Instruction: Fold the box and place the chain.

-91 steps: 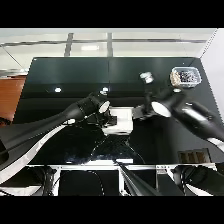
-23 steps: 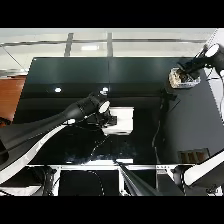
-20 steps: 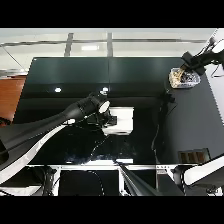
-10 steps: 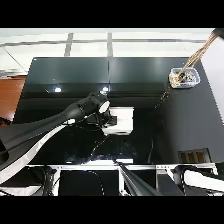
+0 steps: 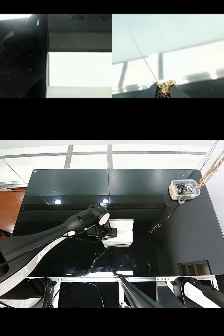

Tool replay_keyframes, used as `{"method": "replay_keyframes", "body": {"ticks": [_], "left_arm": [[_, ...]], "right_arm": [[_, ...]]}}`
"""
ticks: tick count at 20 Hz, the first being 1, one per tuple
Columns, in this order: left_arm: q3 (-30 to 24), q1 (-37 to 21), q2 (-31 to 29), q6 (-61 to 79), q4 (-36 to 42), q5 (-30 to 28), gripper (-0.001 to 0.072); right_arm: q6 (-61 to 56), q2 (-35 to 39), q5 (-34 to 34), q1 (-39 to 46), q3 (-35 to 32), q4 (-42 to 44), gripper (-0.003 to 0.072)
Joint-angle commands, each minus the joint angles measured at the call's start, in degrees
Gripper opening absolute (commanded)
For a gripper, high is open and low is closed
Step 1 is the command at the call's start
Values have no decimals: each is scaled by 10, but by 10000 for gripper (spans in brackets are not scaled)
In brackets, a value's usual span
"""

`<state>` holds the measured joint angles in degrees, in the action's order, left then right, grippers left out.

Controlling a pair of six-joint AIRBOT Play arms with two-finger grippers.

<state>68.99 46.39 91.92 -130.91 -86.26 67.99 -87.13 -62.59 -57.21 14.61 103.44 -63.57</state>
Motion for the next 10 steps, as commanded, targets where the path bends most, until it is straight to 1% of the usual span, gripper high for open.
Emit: {"method": "replay_keyframes", "body": {"ticks": [1, 3, 6, 8, 10], "left_arm": [[0, 0, 0, 0, 0, 0, 28], [0, 0, 0, 0, 0, 0, 28], [0, 0, 0, 0, 0, 0, 28], [0, 0, 0, 0, 0, 0, 29], [0, 0, 0, 0, 0, 0, 28]], "right_arm": [[27, 39, -14, 0, 1, 62, 15], [43, 54, -25, 0, 1, 95, 15], [57, 74, -63, 0, 1, 141, 15], [63, 82, -104, 0, 1, 176, 15], [81, 87, -160, 0, 1, 223, 16]]}}
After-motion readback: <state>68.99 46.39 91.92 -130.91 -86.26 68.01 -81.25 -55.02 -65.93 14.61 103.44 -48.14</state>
